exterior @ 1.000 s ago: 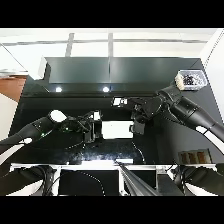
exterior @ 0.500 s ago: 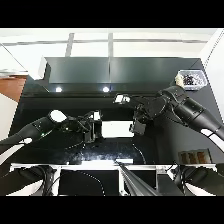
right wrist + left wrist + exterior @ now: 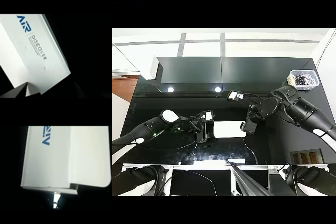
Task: Fold the box and place the chain.
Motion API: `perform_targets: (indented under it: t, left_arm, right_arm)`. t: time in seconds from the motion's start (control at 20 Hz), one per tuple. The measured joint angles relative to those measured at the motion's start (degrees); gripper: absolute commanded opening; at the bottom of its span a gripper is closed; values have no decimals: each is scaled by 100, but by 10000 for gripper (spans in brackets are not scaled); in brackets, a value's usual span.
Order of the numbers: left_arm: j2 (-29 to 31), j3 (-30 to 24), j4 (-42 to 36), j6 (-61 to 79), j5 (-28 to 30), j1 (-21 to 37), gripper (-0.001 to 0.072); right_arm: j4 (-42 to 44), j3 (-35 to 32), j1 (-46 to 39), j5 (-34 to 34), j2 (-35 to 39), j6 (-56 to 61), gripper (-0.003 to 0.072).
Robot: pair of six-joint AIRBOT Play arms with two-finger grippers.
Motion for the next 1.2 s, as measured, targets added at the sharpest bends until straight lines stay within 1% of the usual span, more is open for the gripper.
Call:
perform_targets:
  t: [0.25, 0.65, 0.9, 1.2]
  left_arm:
    - [0, 0, 0, 0, 0, 0, 269]
    - [0, 0, 2, 0, 0, 0, 269]
    - [0, 0, 0, 0, 0, 0, 269]
    - [0, 0, 0, -4, 0, 0, 269]
  right_arm:
    - [-26, 0, 0, 13, -2, 90, 697]
    - [385, -74, 0, -133, -52, -1167, 698]
    - [446, -240, 11, 286, -162, -1808, 697]
    - [426, -291, 11, 529, -186, -2048, 695]
